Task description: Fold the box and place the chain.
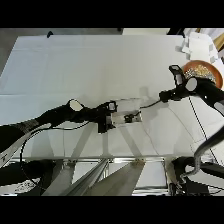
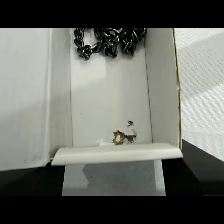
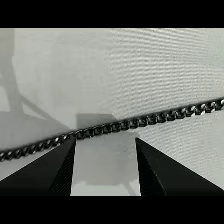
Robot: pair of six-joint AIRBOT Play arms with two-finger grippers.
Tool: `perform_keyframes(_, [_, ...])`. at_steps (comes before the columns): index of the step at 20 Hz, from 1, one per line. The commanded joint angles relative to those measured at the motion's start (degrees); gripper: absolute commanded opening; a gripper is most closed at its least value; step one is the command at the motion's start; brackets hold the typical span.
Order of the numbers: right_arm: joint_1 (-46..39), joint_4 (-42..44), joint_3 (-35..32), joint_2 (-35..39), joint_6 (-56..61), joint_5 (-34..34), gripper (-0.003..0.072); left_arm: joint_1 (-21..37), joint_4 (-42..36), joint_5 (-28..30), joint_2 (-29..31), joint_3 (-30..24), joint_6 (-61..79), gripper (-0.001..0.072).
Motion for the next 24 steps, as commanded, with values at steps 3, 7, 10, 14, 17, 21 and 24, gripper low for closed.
perform_keyframes(3, [0.5, -1.6, 0.0, -2.3, 1.2, -3.7, 0.0409, 0.0, 0.0, 0.0, 0.0, 0.0, 0.0, 0.0251])
perform_keyframes(7, [0.5, -1.6, 0.0, -2.8, 1.3, -2.7, 0.0394, 0.0, 0.0, 0.0, 0.0, 0.0, 0.0, 0.0251])
perform_keyframes(10, [0.5, -1.6, 0.0, -2.8, 1.4, -1.2, 0.0332, 0.0, 0.0, 0.0, 0.0, 0.0, 0.0, 0.0251])
perform_keyframes(14, [0.5, -1.6, 0.0, -2.8, 1.4, 0.0, 0.0301, 0.0, 0.0, 0.0, 0.0, 0.0, 0.0, 0.0251])
perform_keyframes(17, [0.5, -1.8, 0.0, -3.4, 1.4, 2.1, 0.0200, 0.0, 0.0, 0.0, 0.0, 0.0, 0.0, 0.0251])
perform_keyframes(21, [0.5, -1.8, 0.0, -3.4, 1.4, 3.3, 0.0029, 0.0, 0.0, 0.0, 0.0, 0.0, 0.0, 0.0251])
perform_keyframes(24, [0.5, -1.8, 0.0, -2.4, 1.4, 3.4, 0.0009, 0.0, 0.0, 0.0, 0.0, 0.0, 0.0, 0.0251])
